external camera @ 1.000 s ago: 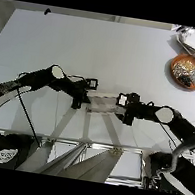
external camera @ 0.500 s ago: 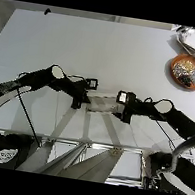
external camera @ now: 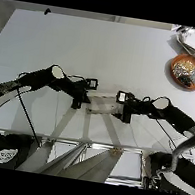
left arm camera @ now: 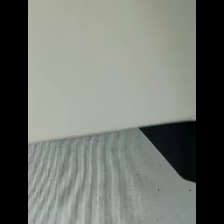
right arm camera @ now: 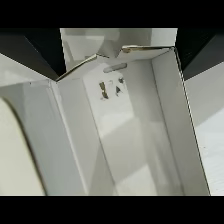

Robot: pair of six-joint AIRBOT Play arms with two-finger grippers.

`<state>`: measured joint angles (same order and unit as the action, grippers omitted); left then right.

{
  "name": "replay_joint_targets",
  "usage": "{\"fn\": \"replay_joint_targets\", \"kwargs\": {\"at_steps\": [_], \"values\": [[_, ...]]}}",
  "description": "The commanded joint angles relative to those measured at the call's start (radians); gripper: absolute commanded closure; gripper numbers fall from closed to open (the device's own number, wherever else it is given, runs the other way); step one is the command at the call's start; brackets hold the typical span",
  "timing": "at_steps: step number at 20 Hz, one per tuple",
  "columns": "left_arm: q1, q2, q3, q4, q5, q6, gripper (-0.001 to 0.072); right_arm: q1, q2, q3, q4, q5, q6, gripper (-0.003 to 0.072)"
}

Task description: Fold the box and place the chain.

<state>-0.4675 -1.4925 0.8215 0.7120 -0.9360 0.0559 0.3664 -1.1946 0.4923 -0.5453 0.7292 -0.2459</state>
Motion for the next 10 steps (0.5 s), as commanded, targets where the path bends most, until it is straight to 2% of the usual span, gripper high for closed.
{"fn": "replay_joint_targets", "kwargs": {"at_steps": [1, 5, 10], "values": [[0.0, 0.0, 0.0, 0.0, -0.002, 0.0, 0.0697, -0.001, -0.017, 0.001, 0.005, 0.066, -0.027, 0.0006], [0.0, 0.0, 0.0, 0.0, -0.003, 0.0, 0.0697, -0.001, -0.017, 0.001, 0.002, 0.128, -0.025, 0.0015], [0.0, 0.0, 0.0, 0.0, -0.003, 0.0, 0.0697, -0.001, -0.035, 0.001, 0.003, 0.093, -0.042, 0.0015]]}}
